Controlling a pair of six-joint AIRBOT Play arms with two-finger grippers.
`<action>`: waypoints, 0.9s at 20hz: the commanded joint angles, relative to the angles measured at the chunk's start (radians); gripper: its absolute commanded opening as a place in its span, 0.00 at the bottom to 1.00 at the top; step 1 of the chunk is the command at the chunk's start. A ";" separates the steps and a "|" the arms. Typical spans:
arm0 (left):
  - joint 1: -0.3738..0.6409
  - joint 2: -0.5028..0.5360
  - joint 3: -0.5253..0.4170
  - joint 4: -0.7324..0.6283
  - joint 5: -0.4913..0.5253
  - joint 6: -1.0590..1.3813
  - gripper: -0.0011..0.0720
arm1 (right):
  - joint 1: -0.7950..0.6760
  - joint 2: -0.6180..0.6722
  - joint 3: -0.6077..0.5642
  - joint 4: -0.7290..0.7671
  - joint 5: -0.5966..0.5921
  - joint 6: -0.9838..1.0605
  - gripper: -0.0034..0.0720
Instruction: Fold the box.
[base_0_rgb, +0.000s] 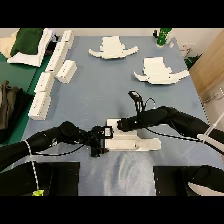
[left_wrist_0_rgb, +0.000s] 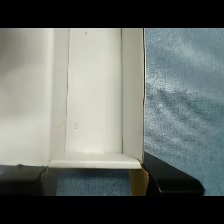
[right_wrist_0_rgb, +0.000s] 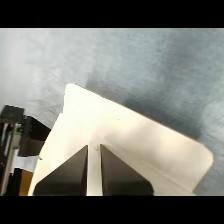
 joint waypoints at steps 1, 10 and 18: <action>0.001 -0.001 0.000 0.000 0.000 0.001 0.65 | 0.001 -0.048 0.003 -0.004 -0.002 0.001 0.20; 0.001 -0.001 0.000 0.000 0.000 0.001 0.65 | 0.001 -0.056 0.000 -0.023 -0.002 -0.002 0.20; 0.001 -0.001 0.000 0.000 0.000 0.001 0.65 | -0.001 0.036 0.065 -0.051 -0.108 -0.093 0.10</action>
